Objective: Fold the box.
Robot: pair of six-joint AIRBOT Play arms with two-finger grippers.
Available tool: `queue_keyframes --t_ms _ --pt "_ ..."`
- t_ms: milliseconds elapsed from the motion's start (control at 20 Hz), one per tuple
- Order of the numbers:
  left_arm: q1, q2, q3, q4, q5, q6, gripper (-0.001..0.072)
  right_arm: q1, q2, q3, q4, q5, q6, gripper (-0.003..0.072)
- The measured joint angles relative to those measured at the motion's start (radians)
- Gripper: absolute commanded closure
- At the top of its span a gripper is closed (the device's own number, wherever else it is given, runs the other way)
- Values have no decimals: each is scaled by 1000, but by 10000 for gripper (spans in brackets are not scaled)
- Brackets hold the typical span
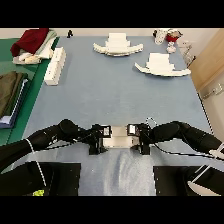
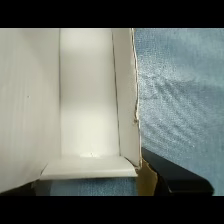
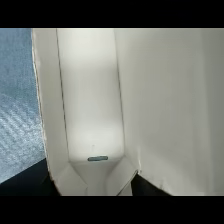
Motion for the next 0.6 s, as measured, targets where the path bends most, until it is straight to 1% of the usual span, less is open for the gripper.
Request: queue_keyframes --t_ms 250,600 --pt "27 15 -9 -20 29 -11 11 0 0 0 0 0 4 136" --pt "38 42 -35 -41 13 31 12 0 0 0 0 0 0 136"
